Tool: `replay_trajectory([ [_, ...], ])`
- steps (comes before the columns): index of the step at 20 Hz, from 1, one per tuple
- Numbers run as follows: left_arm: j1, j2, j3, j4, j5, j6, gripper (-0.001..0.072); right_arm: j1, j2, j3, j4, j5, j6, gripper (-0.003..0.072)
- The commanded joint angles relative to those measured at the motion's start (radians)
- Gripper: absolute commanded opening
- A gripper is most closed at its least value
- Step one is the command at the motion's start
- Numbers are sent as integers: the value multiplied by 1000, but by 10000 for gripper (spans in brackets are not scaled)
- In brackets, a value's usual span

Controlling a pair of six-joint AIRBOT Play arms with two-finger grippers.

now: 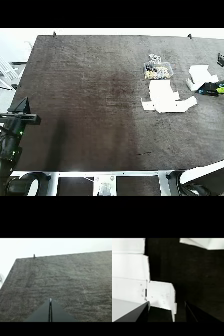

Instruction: Fold the box and place the chain.

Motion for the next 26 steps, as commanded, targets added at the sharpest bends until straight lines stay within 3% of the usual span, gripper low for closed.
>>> replay_trajectory([
  [1, 1, 1, 0, 0, 0, 0, 20, -1, -46, 20, 28, 92, -9, 530],
  [13, 1, 1, 0, 0, 0, 0, 20, -1, -101, -45, 25, 94, -31, 528],
  [18, 1, 1, 0, 0, 0, 0, 20, 0, -131, -90, 164, 87, -80, 464],
  [19, 1, 1, 0, 0, 0, 0, 20, 0, -138, -90, 167, 88, -80, 435],
  [26, 1, 1, 0, 0, 0, 0, 20, -2, -158, -70, 106, 78, -54, 436],
])
